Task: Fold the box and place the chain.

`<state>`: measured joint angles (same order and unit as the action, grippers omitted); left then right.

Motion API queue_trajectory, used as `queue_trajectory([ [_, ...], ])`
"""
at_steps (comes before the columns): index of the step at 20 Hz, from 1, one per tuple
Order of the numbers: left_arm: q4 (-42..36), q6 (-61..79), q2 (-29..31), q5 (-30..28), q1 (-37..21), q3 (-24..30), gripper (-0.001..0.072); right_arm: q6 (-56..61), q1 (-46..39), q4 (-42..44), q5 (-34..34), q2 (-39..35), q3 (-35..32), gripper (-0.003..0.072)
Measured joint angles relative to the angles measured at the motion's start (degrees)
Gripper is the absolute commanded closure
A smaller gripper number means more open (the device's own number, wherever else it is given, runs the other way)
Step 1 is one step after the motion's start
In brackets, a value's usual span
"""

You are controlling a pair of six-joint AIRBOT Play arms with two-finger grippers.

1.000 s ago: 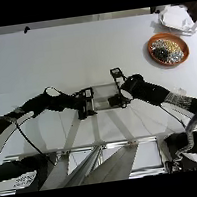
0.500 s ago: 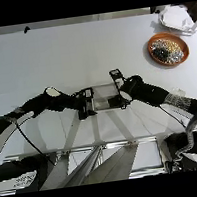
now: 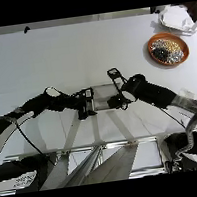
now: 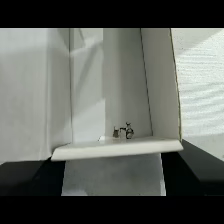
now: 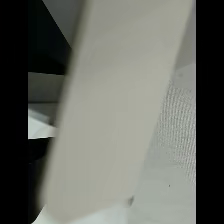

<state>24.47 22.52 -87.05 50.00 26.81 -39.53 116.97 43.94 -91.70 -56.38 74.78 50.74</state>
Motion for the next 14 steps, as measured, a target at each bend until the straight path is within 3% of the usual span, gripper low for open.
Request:
queue_trajectory([
  [4, 0.0, 0.0, 0.0, 0.0, 0.0, 0.0, 0.0374, -5.4, -3.2, -1.7, -4.0, -6.0, 0.8, 0.0281],
  [8, 0.0, 0.0, 0.0, 0.0, 0.0, 0.0, 0.0374, -15.6, -12.6, -3.1, -10.6, -9.8, 6.7, 0.0281],
  [14, 0.0, -0.1, 0.0, 0.0, 0.0, 0.0, 0.0374, -28.8, -35.5, -4.2, -3.4, -7.6, 16.9, 0.0285],
])
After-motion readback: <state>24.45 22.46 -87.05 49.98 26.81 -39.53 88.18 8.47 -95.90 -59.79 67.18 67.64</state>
